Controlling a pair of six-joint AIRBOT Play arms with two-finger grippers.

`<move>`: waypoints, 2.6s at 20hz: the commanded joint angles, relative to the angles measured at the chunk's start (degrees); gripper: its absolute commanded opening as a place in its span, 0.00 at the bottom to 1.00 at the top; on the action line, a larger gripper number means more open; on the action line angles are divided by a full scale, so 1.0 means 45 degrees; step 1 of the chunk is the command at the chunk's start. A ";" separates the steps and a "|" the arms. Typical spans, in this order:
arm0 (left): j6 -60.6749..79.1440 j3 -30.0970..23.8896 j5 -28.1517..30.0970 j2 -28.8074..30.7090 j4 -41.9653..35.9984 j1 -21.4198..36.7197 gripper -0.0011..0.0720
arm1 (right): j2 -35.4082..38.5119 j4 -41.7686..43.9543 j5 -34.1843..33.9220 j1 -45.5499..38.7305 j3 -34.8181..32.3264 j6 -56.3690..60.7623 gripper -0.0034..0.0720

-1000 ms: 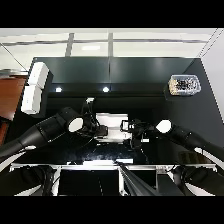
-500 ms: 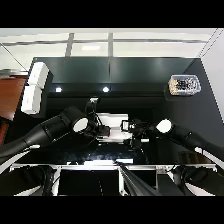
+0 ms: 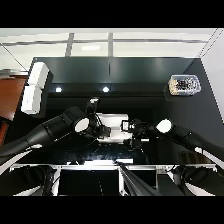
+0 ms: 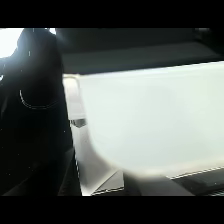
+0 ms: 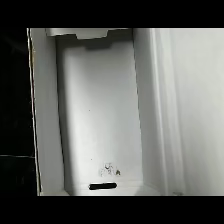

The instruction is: Fold the box and place the chain.

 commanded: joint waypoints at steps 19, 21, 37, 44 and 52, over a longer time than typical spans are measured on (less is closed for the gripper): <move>-0.1117 0.0933 -0.0267 -0.1545 0.1520 0.0010 0.48 | -0.0005 0.0015 -0.0005 0.0015 -0.0005 0.0015 0.67; -0.1117 0.0933 -0.0515 -0.1758 0.1525 0.0010 0.48 | -0.0005 0.0015 -0.0005 0.0015 -0.0005 0.0015 0.67; -0.1248 0.0937 -0.0350 -0.2016 0.1554 0.0005 0.47 | -0.0010 0.0015 -0.0010 0.0015 -0.0005 0.0015 0.67; -0.1253 0.0937 -0.0398 -0.2016 0.1506 -0.0005 0.24 | -0.0010 0.0019 -0.0015 0.0015 -0.0005 0.0015 0.67; -0.1540 0.0937 -0.1059 -0.2016 0.1554 -0.0005 0.10 | -0.0010 0.0019 -0.0024 0.0015 -0.0005 0.0019 0.67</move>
